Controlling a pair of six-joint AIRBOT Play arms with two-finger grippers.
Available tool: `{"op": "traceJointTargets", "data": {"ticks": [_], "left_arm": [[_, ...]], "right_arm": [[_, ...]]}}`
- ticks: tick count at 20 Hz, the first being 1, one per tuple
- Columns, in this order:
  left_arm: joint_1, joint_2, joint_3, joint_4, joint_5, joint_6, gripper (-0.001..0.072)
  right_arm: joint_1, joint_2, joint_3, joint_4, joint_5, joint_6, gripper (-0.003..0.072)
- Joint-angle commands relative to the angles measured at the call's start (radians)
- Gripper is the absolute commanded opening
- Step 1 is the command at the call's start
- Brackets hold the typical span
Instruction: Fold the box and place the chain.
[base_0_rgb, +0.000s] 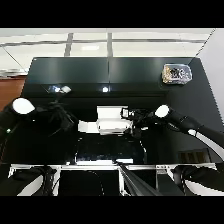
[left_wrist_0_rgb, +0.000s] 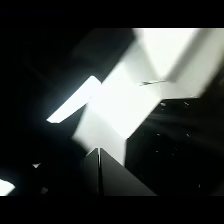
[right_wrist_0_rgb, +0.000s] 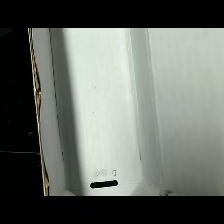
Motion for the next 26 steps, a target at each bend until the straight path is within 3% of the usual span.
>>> {"op": "traceJointTargets", "data": {"ticks": [1,4,9,15,16,18,22,26], "left_arm": [[0.221,-0.043,-0.098,-0.111,-0.053,-0.381,0.0024],[0.321,-0.206,-0.171,-0.367,-0.08,-0.286,0.0022],[0.187,-0.419,-0.168,-0.606,-0.027,-0.12,0.0022],[0.047,-0.445,-0.056,-0.57,-0.104,-0.06,0.003],[0.042,-0.445,-0.033,-0.541,-0.139,-0.059,0.0143],[0.042,-0.445,0.005,-0.513,-0.178,-0.053,0.0692],[0.002,-0.445,0.064,-0.515,-0.18,-0.065,0.0706],[-0.106,-0.445,0.123,-0.5,-0.154,-0.18,0.0658]], "right_arm": [[0.0,0.0,0.0,0.0,0.0,0.0,0.0178],[0.0,0.0,0.0,0.0,0.0,0.0,0.0178],[0.0,0.0,0.0,0.0,0.0,0.0,0.0178],[0.0,0.0,0.0,0.0,0.0,0.0,0.0178],[0.0,0.0,0.0,0.0,0.0,0.0,0.0178],[0.0,0.0,0.0,0.0,0.0,0.0,0.0178],[0.0,0.0,0.0,0.0,0.0,0.0,0.0178],[0.0,0.0,0.0,0.0,0.0,0.0,0.0178]]}}
